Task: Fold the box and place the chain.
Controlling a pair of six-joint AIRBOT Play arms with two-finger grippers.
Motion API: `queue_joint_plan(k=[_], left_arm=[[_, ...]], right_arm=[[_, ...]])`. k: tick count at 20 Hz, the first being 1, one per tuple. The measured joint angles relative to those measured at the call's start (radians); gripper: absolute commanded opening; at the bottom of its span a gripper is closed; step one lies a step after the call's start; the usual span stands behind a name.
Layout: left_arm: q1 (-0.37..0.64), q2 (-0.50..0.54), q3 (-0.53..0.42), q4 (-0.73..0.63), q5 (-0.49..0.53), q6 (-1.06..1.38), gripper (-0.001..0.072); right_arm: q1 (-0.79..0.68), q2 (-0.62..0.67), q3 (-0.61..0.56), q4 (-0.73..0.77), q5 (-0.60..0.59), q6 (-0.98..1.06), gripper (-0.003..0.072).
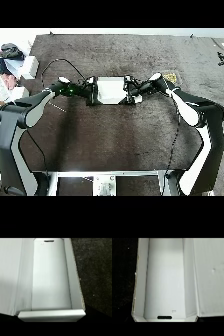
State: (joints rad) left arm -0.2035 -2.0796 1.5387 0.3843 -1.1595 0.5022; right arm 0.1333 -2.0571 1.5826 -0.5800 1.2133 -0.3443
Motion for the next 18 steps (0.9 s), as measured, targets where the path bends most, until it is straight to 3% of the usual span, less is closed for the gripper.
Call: queue_joint_plan(k=[18], left_arm=[[-0.003, 0.0, 0.0, -0.002, 0.021, -0.047, 0.0707]], right_arm=[[0.0, 0.0, 0.0, 0.0, -0.002, 0.0, 0.0335]])
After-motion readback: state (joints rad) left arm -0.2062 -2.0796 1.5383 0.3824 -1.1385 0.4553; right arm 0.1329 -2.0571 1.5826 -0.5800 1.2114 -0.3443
